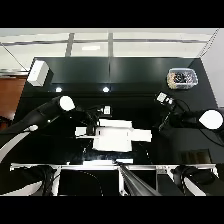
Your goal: Fold the box and place the chain.
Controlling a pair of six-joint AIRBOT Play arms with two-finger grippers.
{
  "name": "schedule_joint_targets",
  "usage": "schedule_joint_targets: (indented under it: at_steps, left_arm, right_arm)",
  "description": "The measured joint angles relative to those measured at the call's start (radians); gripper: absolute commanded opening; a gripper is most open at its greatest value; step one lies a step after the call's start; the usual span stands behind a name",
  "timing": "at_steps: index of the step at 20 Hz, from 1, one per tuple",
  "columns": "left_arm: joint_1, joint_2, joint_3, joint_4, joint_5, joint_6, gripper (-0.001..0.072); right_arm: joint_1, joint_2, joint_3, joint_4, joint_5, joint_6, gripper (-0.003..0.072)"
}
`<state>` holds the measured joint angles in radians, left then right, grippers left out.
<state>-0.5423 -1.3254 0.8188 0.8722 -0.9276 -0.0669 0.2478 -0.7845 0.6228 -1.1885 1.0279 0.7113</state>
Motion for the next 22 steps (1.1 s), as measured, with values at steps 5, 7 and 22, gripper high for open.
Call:
schedule_joint_targets:
  at_steps: [5,7,22]
  left_arm:
    - [-0.009,-0.038,-0.013,-0.024,0.002,-0.029,0.003]
    - [-0.006,-0.042,-0.015,-0.024,0.0,-0.071,0.003]
    - [-0.001,-0.047,-0.018,-0.016,-0.025,-0.15,0.0027]
  right_arm:
    - [0.0,-0.001,-0.097,0.124,-0.033,-0.129,0.0629]
    - [0.005,-0.001,-0.133,0.175,-0.043,-0.191,0.0629]
    - [0.348,-0.01,-0.273,0.261,-0.235,-0.357,0.0629]
